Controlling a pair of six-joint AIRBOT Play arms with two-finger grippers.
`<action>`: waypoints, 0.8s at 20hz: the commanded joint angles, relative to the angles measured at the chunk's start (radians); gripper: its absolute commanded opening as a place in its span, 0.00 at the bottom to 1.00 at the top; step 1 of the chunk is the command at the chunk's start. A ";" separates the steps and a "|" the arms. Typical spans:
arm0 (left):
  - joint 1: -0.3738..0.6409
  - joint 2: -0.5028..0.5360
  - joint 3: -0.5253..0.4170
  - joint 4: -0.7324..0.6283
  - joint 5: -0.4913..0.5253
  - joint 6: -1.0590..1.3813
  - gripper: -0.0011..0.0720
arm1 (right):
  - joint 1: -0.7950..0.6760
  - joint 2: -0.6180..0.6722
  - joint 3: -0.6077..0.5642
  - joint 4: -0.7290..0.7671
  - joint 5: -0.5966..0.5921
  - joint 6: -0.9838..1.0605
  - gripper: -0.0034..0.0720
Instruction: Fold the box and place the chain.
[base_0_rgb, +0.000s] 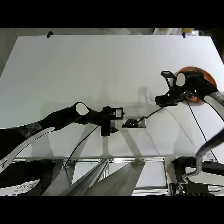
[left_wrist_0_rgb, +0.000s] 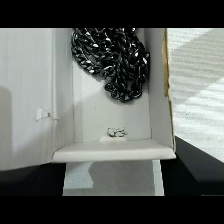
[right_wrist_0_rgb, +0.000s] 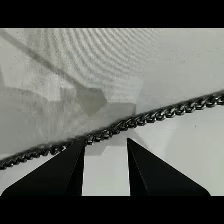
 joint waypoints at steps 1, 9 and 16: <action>0.000 0.001 0.000 0.000 0.000 0.000 0.30 | -0.001 -0.031 -0.001 0.005 0.020 0.003 0.38; 0.000 0.001 0.000 0.000 0.000 0.000 0.30 | 0.008 0.002 -0.022 0.010 0.049 -0.013 0.06; 0.000 0.001 0.000 0.000 0.000 0.000 0.30 | 0.058 0.311 -0.022 0.029 0.122 -0.036 0.06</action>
